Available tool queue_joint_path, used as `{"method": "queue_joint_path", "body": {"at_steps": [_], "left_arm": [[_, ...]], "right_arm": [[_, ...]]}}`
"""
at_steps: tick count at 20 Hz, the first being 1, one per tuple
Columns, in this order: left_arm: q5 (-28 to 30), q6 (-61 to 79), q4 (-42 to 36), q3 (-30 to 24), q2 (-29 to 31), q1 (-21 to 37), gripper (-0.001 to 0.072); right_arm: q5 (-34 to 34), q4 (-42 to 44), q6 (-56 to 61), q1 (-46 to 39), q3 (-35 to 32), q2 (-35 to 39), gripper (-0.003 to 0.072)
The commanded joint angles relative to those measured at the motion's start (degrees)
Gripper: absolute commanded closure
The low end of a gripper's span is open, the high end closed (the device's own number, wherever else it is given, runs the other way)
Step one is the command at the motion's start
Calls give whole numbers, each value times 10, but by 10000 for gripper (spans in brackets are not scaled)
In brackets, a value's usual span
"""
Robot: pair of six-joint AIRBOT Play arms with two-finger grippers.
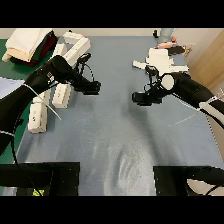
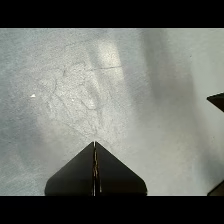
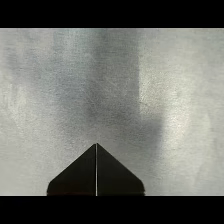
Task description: Fold the box.
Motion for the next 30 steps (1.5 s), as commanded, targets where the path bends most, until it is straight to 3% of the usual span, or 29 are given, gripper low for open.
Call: {"method": "queue_joint_path", "body": {"at_steps": [1,12,16,18,19,21,24,26,30], "left_arm": [[0,0,0,1,0,0,697],[0,0,0,1,0,0,697],[0,0,0,1,0,0,697],[0,0,0,1,0,0,697],[0,0,0,1,0,0,697],[0,0,0,1,0,0,697],[0,0,0,1,0,0,697],[0,0,0,1,0,0,697],[0,0,0,1,0,0,697]], "right_arm": [[0,0,0,0,1,0,683],[-10,2,0,0,0,0,683],[-64,78,13,0,0,-2,683],[-99,72,17,-16,13,-5,683],[-94,63,17,-44,37,-11,680],[-79,63,16,-132,106,-37,394],[-56,86,-30,-286,234,-113,370],[-46,145,-81,-368,306,-185,370],[-61,275,-162,-445,381,-308,370]]}}
